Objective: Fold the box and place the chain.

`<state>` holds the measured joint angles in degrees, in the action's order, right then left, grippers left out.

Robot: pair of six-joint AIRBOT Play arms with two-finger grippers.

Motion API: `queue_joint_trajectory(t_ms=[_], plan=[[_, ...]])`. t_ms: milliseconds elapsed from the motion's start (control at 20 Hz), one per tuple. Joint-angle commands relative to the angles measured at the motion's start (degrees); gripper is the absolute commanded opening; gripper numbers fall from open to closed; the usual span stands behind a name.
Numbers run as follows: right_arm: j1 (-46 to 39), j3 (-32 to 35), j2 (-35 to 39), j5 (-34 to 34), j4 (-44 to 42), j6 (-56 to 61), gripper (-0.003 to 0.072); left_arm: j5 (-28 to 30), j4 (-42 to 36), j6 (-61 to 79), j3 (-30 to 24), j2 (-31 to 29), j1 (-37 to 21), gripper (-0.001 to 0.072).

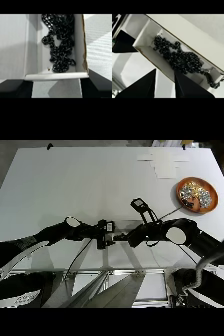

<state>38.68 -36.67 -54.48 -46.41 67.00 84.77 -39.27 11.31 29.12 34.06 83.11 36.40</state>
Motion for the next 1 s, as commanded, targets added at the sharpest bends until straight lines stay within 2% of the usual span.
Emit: queue_joint_trajectory(t_ms=[0,200,300,400,500,700,800,900,950], plan=[[-1.3,-3.5,-1.1,-3.8,-0.4,-1.8,0.0275,0.0,0.0,0.0,0.0,0.0,0.0,0.0097],[-9.2,-17.0,-0.9,-12.9,0.0,-5.2,0.0274,0.0,0.0,0.0,0.0,0.0,0.0,0.0097],[-14.2,-20.8,-0.9,-12.3,1.0,-5.4,0.0266,0.0,0.0,0.0,0.0,0.0,0.0,0.0097],[-19.3,-21.0,-1.5,-10.8,4.7,-5.4,0.0216,0.0,0.0,0.0,0.0,0.0,0.0,0.0097],[-23.8,-20.9,-4.2,-12.2,10.1,-4.9,0.0148,0.0,0.0,0.0,0.0,0.0,0.0,0.0097],[-30.1,-17.4,-12.1,-13.7,12.6,-3.8,0.0149,0.0,0.0,0.0,0.0,0.0,0.0,0.0097],[-30.3,-14.2,-15.6,-10.9,14.3,-3.8,0.0176,0.0,0.0,0.0,0.0,0.0,0.0,0.0097],[-30.3,-12.1,-18.4,-9.2,16.0,-3.8,0.0307,0.0,0.0,0.0,0.0,0.0,0.0,0.0097],[-30.3,-11.6,-19.5,-8.9,16.7,-3.5,0.0339,0.0,0.0,0.0,0.0,0.0,0.0,0.0097]])
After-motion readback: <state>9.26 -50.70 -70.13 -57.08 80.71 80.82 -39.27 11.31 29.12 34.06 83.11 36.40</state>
